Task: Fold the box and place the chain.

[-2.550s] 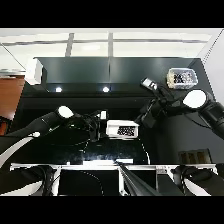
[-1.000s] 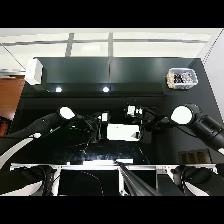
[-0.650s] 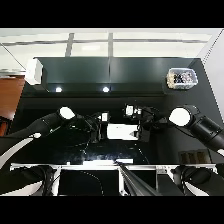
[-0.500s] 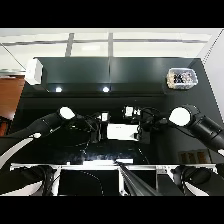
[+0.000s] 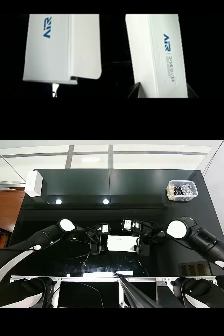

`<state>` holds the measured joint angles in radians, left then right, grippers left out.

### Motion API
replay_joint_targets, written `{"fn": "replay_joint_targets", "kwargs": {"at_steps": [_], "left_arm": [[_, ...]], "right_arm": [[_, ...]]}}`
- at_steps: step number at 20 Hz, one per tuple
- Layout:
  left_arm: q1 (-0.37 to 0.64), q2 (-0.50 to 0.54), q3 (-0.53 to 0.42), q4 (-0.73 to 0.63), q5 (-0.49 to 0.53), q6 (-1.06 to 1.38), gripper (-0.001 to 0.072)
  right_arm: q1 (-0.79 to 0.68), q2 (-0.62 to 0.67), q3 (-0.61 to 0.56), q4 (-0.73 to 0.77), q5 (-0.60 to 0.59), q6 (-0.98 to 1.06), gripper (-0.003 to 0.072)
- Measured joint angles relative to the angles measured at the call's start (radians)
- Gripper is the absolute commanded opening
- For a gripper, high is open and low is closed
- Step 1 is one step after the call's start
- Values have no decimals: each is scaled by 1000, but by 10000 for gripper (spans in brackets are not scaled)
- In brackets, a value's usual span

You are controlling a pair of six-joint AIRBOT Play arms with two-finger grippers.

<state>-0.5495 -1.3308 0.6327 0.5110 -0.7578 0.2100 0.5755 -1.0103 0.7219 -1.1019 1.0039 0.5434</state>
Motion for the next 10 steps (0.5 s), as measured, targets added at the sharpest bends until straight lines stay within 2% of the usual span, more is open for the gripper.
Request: {"fn": "replay_joint_targets", "kwargs": {"at_steps": [1,2,3,5,6,10], "left_arm": [[0,0,0,0,0,0,504],[0,0,0,0,1,0,504],[0,0,0,0,1,0,504],[0,0,0,0,2,-1,504],[0,0,0,0,2,-3,504],[0,0,0,-1,4,-3,504]], "right_arm": [[5,-3,0,-3,-14,1,695],[9,-5,-1,-10,-31,3,640],[12,-7,-1,-14,-42,3,626],[16,-8,-1,-26,-66,11,498],[17,-9,-1,-32,-74,15,468],[19,-10,-1,-47,-82,24,467]]}}
